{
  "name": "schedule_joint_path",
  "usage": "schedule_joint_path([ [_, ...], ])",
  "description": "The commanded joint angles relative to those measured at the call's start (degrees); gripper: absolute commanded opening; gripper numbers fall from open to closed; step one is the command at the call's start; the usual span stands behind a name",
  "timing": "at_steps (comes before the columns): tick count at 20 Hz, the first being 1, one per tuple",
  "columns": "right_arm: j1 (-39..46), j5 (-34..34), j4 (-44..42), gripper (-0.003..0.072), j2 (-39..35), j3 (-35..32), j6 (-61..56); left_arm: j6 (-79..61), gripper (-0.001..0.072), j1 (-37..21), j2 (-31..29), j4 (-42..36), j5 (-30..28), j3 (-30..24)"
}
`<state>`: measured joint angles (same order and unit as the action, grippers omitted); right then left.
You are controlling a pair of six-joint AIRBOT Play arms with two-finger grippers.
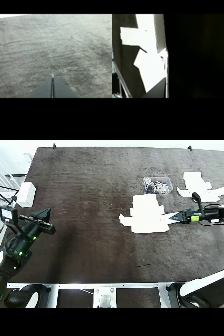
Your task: Fold the box and place the chain.
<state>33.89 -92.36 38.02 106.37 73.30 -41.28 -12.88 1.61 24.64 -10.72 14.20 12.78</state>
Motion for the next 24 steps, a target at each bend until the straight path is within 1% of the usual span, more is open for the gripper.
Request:
schedule_joint_path([
  [1, -7.32, 8.09, -8.35, 0.001, -8.68, -12.79, 0.96, -0.02, 0.0018, 0.0, -0.04, 0.02, 0.0, -0.04],
  [3, -13.2, 12.2, -13.07, 0.001, -12.13, -17.05, 0.76, -0.02, 0.0017, 0.0, -0.04, 0.02, 0.0, -0.04],
  [4, -16.31, 14.97, -14.97, 0.001, -13.07, -17.9, 0.63, -0.02, 0.0017, 0.0, -0.04, 0.02, -0.02, -0.04],
  [7, -24.65, 22.91, -19.69, 0.001, -13.25, -17.88, -1.14, -0.02, 0.0017, 0.0, -0.04, 0.02, 0.0, -0.04],
  [9, -29.57, 28.3, -20.24, 0.001, -13.22, -17.07, -1.14, 0.0, 0.0017, 0.0, -0.04, 0.0, 0.0, -0.04],
  [11, -32.89, 33.99, -20.22, 0.001, -13.18, -16.2, -1.09, 0.44, 0.0018, 0.0, -0.04, -0.02, 0.0, -0.04],
  [13, -34.53, 38.21, -20.17, 0.001, -12.96, -15.23, -0.72, 0.44, 0.0017, 0.0, -0.04, 0.0, 0.0, -0.04],
  [15, -35.12, 40.48, -20.2, 0.001, -12.02, -13.97, 0.5, 0.42, 0.0017, 0.0, -0.04, 0.0, -0.02, -0.04],
  [16, -35.23, 40.52, -20.17, 0.001, -11.21, -13.2, 1.36, 0.44, 0.0017, 0.0, -0.04, -0.02, -0.26, -0.04],
  [19, -35.3, 41.86, -20.02, 0.001, -9.53, -12.46, 5.77, 0.61, 0.0017, 0.0, -0.04, -0.04, 2.47, -0.04],
  [21, -35.34, 42.01, -20.02, 0.0011, -9.31, -12.46, 8.28, 0.39, 0.0019, 0.0, -0.04, -0.02, 3.02, -0.04],
  [22, -35.34, 42.01, -20.04, 0.0011, -9.31, -12.46, 9.01, 0.39, 0.0133, 0.0, -0.04, 0.02, 3.06, -0.04],
  [23, -35.36, 42.01, -20.04, 0.001, -9.31, -12.46, 9.01, 0.42, 0.0513, 0.0, -0.04, -0.02, 3.3, -0.04],
  [24, -35.56, 41.99, -20.02, 0.001, -9.31, -12.5, 9.01, 0.42, 0.0593, 0.0, -0.04, -0.02, 3.67, -0.04],
])
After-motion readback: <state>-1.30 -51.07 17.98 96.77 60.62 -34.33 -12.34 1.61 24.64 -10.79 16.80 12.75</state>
